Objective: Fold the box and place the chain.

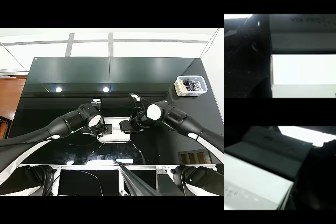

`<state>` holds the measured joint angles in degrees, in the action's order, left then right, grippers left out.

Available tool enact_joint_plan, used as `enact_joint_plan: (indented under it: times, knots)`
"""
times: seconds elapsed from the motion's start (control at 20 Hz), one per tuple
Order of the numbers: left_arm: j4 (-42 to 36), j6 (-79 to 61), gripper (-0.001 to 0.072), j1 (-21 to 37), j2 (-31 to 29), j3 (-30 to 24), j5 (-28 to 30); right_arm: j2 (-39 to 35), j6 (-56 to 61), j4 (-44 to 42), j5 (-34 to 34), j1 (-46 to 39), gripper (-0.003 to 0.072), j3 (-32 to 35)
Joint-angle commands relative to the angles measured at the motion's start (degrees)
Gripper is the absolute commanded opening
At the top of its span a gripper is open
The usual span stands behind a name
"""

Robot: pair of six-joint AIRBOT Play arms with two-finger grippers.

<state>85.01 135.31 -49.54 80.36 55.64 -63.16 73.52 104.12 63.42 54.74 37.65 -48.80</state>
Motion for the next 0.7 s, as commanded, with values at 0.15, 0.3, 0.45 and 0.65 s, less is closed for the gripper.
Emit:
enact_joint_plan:
  times: [0.15, 0.3, 0.45, 0.65]
  knots:
    - [0.0, 0.0, 0.0028, 0.0, 0.0, 0.0, 0.0, 4.8, 18.9, 16.8, 7.9, 8.1, 0.0368, -7.1]
    - [0.0, 0.0, 0.0029, 0.0, 0.0, 0.0, 0.0, 6.3, 22.0, 17.2, 8.0, 9.8, 0.0366, -7.1]
    - [0.0, 0.0, 0.0028, 0.0, 0.0, 0.0, 0.0, 7.4, 22.7, 17.3, 8.2, 10.0, 0.0243, -7.1]
    - [0.0, 0.0, 0.0029, 0.0, 0.0, 0.0, -0.1, 7.4, 24.2, 17.7, 8.2, 10.0, 0.0242, -7.1]
